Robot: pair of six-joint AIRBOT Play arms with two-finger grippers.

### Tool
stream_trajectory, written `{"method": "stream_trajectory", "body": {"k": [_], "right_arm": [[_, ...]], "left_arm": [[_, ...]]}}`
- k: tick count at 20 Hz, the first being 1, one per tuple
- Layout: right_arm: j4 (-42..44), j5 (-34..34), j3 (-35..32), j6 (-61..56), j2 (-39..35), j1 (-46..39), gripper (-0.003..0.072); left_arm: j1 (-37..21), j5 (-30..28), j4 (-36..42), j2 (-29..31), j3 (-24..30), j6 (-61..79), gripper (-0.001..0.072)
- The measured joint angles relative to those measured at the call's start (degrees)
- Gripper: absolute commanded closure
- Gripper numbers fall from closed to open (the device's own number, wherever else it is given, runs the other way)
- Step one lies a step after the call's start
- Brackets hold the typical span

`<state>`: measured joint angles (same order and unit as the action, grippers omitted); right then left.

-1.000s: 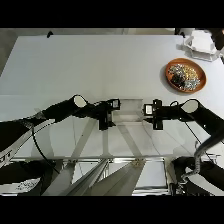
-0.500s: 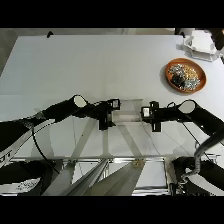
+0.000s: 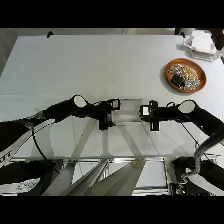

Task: Fold the box and place the chain.

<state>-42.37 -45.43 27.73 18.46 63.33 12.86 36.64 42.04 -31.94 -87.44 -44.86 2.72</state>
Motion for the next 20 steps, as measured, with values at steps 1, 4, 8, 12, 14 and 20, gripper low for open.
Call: {"method": "stream_trajectory", "body": {"k": [1,4,8,12,14,20], "right_arm": [[0.3,0.0,0.0,0.0,0.0,0.0,0.0607],[0.8,0.3,0.0,0.0,0.2,1.1,0.0607],[1.0,1.0,0.0,0.0,1.1,2.5,0.0574],[0.9,1.4,0.0,0.0,1.4,2.9,0.0554],[1.0,1.3,0.0,0.0,1.5,3.0,0.0389],[3.7,2.1,0.0,0.1,3.6,3.3,0.0264]], "left_arm": [[0.0,0.0,0.0,0.0,0.0,0.0,0.0298],[0.0,0.0,0.0,0.0,0.0,0.1,0.0298],[0.0,0.0,0.0,0.0,0.0,0.1,0.0298],[0.0,0.0,0.0,0.0,0.0,0.0,0.0298],[0.0,0.0,0.0,0.0,0.0,0.0,0.0297],[0.0,0.0,0.0,0.0,0.0,0.0,0.0297]]}}
